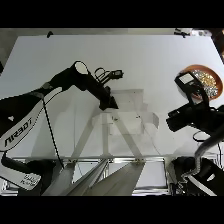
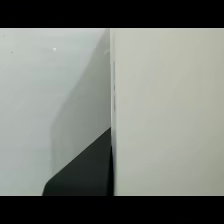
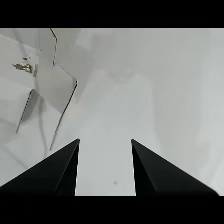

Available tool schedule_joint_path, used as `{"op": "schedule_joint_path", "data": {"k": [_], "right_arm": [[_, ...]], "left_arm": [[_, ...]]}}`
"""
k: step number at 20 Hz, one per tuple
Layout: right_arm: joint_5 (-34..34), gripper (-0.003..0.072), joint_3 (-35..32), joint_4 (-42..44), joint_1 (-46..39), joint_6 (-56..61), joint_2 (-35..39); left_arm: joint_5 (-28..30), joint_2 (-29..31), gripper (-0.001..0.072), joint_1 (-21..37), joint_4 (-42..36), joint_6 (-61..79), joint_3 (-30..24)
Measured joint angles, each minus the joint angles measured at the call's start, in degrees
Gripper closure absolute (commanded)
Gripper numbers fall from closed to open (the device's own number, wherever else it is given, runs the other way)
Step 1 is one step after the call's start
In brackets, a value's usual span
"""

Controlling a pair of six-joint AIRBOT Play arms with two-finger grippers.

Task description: Fold the box and place the chain.

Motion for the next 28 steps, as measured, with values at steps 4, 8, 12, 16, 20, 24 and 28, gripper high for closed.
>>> {"op": "schedule_joint_path", "data": {"k": [4, 8, 12, 16, 20, 24, 28], "right_arm": [[1.8, 0.0316, 0.0, -0.2, 0.0, -0.5, 2.7], [-1.2, 0.0317, -0.1, 0.5, 0.0, -0.7, 2.8], [-3.8, 0.0317, -0.9, 0.9, 0.0, -0.7, 2.0], [-4.9, 0.0317, -2.5, 1.1, 0.0, -0.9, 0.8], [-6.6, 0.0317, -3.5, 1.2, 0.0, -0.9, 0.0], [-8.3, 0.0318, -3.7, 1.2, 0.0, -1.0, -0.2], [-8.7, 0.0526, -3.8, 1.3, 0.0, -2.9, -0.3]], "left_arm": [[8.0, 2.9, 0.0710, -2.4, 0.1, 2.8, -6.9], [13.1, 3.7, 0.0706, -3.1, 0.2, 7.4, -9.9], [16.1, 3.3, 0.0704, -3.3, 0.1, 12.0, -10.7], [16.9, 1.9, 0.0699, -3.3, -0.4, 13.6, -10.9], [17.3, 1.3, 0.0699, -3.3, -0.5, 14.1, -11.0], [17.5, 1.1, 0.0699, -3.3, -0.3, 14.3, -11.0], [17.5, 1.1, 0.0699, -3.3, 0.0, 14.4, -11.0]]}}
